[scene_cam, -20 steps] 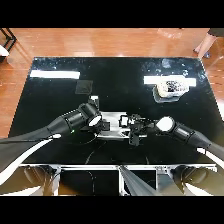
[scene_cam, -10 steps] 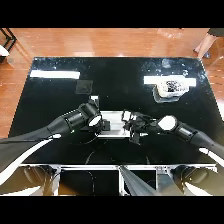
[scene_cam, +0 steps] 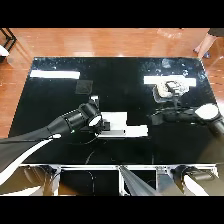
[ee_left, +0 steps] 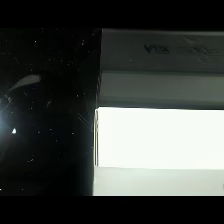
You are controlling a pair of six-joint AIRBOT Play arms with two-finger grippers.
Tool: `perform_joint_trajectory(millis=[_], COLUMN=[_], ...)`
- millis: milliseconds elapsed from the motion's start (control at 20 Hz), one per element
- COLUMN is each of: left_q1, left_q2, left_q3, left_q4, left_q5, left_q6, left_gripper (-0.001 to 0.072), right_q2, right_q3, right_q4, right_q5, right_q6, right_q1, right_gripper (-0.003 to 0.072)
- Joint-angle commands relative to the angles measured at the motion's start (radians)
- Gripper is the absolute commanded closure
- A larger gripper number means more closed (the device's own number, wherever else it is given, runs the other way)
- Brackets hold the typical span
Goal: Fold the box and place the chain.
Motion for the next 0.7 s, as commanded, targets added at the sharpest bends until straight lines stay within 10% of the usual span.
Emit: perform_joint_trajectory(millis=[0, 650], left_q1=[0.000, 0.000], left_q2=[0.000, -0.001], left_q3=[0.000, -0.001], left_q4=[-0.003, -0.003], left_q5=[0.000, 0.002], left_q6=[0.000, 0.000], left_gripper=[0.0689, 0.0690], right_q2=[0.014, -0.274], right_q3=[-0.026, -0.084], right_q4=[-0.244, 0.159], right_q5=[0.095, 0.013], right_q6=[0.398, 0.275], right_q1=[-0.181, 0.122], right_gripper=[0.0667, 0.0655])
